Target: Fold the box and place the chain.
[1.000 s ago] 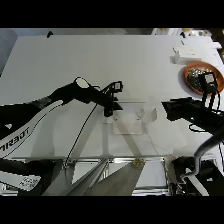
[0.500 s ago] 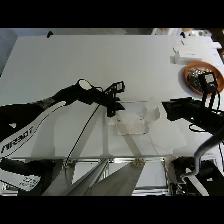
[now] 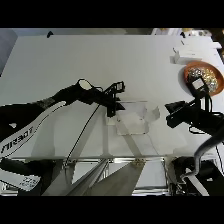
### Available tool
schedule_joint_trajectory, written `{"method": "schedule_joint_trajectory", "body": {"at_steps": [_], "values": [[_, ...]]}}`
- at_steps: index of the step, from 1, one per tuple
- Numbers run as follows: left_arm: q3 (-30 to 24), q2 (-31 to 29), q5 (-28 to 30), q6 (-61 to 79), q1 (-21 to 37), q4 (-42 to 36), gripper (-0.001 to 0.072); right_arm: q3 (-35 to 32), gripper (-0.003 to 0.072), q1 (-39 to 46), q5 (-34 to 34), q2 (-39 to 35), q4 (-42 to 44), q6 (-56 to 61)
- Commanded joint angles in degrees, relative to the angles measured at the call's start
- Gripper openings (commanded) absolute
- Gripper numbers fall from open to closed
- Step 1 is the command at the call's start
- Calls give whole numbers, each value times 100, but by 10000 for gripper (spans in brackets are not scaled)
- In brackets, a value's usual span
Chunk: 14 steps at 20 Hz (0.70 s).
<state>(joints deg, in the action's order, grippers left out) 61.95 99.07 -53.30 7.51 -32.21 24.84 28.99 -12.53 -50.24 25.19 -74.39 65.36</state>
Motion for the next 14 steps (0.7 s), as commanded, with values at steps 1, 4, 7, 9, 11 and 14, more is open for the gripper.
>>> {"method": "schedule_joint_trajectory", "body": {"at_steps": [1,4,7,9,11,14], "values": [[-4,4,-9,-2,-2,7,13,-138,13,-61,-122,160,514,-2011],[-4,4,-7,-2,-2,7,13,-468,13,-520,-214,887,1224,-3119],[-4,4,-7,-2,-2,7,13,-490,26,-1305,-306,1438,470,-3611],[-4,4,-9,-2,-2,7,13,-509,234,-1550,-256,1602,299,-3707],[-4,4,-7,-2,-2,7,13,-599,538,-1550,20,1709,262,-3792],[-4,4,-9,-2,-2,7,13,-957,703,-1589,522,1707,-94,-3805]]}}
